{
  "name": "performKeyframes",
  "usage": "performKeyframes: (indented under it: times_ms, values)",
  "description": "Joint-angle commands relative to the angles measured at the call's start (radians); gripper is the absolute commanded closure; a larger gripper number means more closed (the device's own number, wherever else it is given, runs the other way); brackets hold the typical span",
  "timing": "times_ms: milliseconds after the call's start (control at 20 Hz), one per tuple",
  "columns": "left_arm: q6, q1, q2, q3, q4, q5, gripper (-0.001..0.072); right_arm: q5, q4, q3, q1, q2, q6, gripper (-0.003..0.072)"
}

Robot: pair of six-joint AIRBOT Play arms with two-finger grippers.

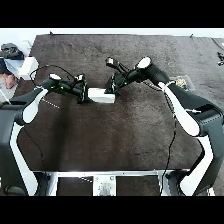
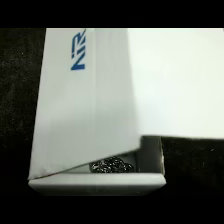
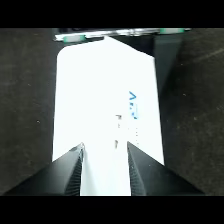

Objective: Fold the box and place the chain.

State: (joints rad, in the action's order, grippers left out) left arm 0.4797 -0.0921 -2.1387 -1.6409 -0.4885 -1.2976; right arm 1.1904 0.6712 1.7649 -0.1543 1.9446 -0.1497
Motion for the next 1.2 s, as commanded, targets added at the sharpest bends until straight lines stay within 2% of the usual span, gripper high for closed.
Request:
performKeyframes:
  times_ms: [0,250,600,800,1000,1150]
  values:
    - [0.000,0.000,0.000,0.000,0.000,0.000,0.0304,-0.005,0.009,0.001,-0.011,0.001,0.020,0.0349]
    - [0.000,0.000,0.000,0.000,0.000,0.000,0.0304,-0.012,0.048,0.001,-0.012,0.001,0.020,0.0349]
    - [0.000,0.000,0.000,0.000,0.000,0.000,0.0304,-0.101,0.089,0.001,-0.017,0.000,0.020,0.0349]
    - [0.000,0.000,0.000,0.000,0.000,0.000,0.0304,-0.027,0.081,0.001,-0.017,-0.018,0.008,0.0349]
    - [0.000,0.000,0.000,0.000,0.000,0.000,0.0304,-0.016,0.036,0.001,-0.016,-0.077,-0.030,0.0350]
    - [0.000,0.000,0.000,0.000,0.000,0.000,0.0304,-0.016,0.036,-0.008,-0.016,-0.069,-0.026,0.0349]
